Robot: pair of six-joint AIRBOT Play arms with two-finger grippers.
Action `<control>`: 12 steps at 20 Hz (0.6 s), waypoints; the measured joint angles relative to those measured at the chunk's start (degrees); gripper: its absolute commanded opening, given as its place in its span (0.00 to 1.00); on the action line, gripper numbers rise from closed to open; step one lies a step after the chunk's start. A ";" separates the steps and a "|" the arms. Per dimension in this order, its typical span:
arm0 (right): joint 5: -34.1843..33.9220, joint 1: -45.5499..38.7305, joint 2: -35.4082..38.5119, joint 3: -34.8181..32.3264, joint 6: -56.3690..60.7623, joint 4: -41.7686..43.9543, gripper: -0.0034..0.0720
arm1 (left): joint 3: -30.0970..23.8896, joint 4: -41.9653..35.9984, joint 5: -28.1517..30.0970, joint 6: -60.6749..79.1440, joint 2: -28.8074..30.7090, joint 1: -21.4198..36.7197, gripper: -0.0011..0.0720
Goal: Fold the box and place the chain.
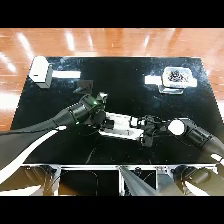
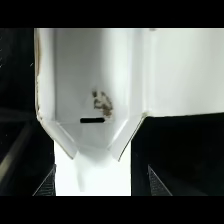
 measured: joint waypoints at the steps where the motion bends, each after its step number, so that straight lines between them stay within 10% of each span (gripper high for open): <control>1: -0.52 0.00 0.00 0.00 0.22 0.72 1.00 | 0.00 0.04 0.07 -0.02 0.00 0.02 0.05; 2: -0.85 0.00 0.00 0.00 0.37 1.57 1.00 | 0.00 0.04 0.09 -0.13 0.00 0.04 0.05; 5: -1.46 0.04 0.02 0.00 -0.09 4.24 0.40 | 0.00 0.09 0.11 -0.37 0.00 0.11 0.05; 12: -2.47 0.42 -0.61 0.00 -3.13 10.05 0.37 | 0.00 0.07 0.02 -0.63 0.00 0.11 0.05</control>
